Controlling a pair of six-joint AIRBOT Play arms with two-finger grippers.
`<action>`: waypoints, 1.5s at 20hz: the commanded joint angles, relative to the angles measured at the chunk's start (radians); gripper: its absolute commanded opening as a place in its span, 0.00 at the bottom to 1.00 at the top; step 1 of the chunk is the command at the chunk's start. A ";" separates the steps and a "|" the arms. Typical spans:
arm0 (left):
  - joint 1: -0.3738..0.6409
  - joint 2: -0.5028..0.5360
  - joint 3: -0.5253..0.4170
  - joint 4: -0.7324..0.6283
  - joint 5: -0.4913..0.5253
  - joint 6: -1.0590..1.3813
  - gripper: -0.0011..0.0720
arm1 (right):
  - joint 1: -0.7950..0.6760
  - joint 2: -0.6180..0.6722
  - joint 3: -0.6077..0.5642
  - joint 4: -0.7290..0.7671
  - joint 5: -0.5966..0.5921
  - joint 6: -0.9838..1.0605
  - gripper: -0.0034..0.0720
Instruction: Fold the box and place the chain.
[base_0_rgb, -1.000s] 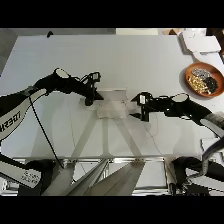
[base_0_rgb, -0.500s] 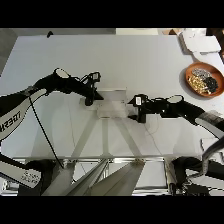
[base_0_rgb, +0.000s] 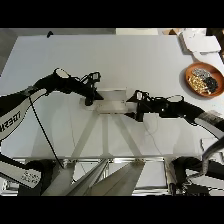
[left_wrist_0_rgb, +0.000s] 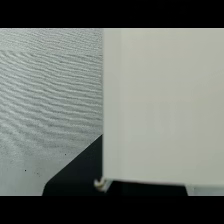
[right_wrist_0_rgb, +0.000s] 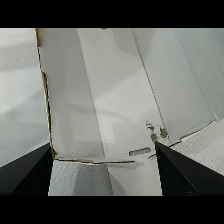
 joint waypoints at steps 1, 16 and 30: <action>0.000 -0.001 0.000 0.000 0.000 0.000 0.03 | 0.000 0.000 0.000 0.008 0.003 0.053 0.96; -0.001 -0.001 0.000 0.000 0.000 0.000 0.03 | 0.000 0.000 0.045 -0.091 -0.038 0.366 0.96; 0.000 0.000 0.000 0.000 0.000 0.000 0.03 | -0.051 -0.069 0.154 -0.100 0.002 0.150 0.96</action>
